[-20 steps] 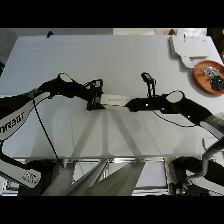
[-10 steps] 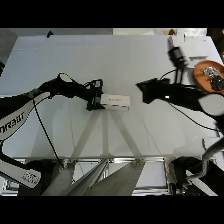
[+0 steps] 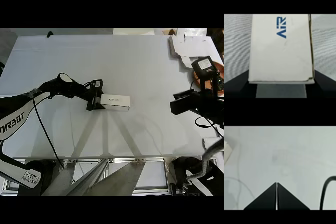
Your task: Fold the box and place the chain.
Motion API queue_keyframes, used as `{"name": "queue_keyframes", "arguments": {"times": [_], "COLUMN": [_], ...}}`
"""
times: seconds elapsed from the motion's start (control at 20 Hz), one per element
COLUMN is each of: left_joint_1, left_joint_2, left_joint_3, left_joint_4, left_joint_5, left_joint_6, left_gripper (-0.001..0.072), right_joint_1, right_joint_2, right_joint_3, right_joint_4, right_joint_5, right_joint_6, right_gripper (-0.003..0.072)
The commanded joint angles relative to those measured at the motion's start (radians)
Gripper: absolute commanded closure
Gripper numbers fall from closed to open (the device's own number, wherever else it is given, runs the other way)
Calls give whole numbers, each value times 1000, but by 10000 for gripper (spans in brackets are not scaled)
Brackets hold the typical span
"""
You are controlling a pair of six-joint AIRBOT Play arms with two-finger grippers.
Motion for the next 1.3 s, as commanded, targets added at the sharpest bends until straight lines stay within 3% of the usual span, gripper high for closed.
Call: {"name": "queue_keyframes", "arguments": {"times": [0.0,0.3,0.35,0.4,0.7,0.95,1.25], "left_joint_1": [0,-2,-2,-2,-2,-2,2], "left_joint_2": [0,0,0,0,85,332,629], "left_joint_3": [0,0,0,0,0,0,0], "left_joint_4": [0,0,-2,-1,-1,37,85], "left_joint_5": [0,1,4,9,45,260,723], "left_joint_6": [0,0,0,0,-45,-140,-438], "left_gripper": [375,395,567,693,704,704,704], "right_joint_1": [0,0,0,0,0,0,0], "right_joint_2": [9,9,9,9,9,9,9], "right_joint_3": [0,0,0,0,0,0,0], "right_joint_4": [-85,-82,-82,-82,-82,-82,-82], "right_joint_5": [45,19,19,19,19,19,19], "right_joint_6": [46,46,46,46,46,46,46], "right_gripper": [671,671,671,671,671,671,671]}}
